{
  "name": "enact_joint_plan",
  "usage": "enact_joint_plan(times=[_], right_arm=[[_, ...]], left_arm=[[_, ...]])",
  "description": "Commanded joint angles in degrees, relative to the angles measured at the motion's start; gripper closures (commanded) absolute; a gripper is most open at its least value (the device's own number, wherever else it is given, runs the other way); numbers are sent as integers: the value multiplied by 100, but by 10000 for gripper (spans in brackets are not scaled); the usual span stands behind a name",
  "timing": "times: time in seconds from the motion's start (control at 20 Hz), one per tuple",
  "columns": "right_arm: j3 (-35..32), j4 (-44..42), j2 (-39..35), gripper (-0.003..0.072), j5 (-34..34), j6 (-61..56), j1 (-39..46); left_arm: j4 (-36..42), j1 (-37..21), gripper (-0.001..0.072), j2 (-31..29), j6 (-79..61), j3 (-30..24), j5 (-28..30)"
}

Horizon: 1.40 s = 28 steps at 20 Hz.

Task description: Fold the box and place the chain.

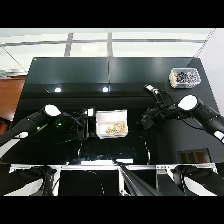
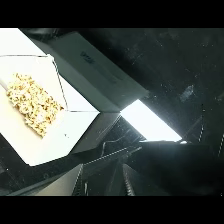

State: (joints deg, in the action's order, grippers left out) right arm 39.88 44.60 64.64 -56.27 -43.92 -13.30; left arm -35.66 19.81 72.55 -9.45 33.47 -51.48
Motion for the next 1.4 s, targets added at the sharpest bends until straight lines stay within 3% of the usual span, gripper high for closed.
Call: enact_joint_plan(times=[0.0,0.45,0.55,0.7,0.9,0.95,1.0,1.35], right_arm=[[0,0,4,372,0,0,-2],[0,0,4,373,136,0,-2],[0,0,4,373,136,0,-2],[0,-2,4,373,188,2,-2],[0,2,4,370,879,-264,-2],[0,2,4,238,1121,-431,-2],[4,4,4,18,1285,-542,-2],[846,48,33,12,1569,-1034,378]], left_arm=[[114,7,-10,-4,98,2,92],[157,361,-4,-2,-286,2,433],[76,354,45,-2,-282,2,466],[-212,354,204,-4,-273,2,420],[-243,356,224,-4,-225,2,433],[-243,356,225,-4,-201,2,433],[-243,356,224,-4,-201,2,433],[-245,356,224,-4,-203,2,387]])
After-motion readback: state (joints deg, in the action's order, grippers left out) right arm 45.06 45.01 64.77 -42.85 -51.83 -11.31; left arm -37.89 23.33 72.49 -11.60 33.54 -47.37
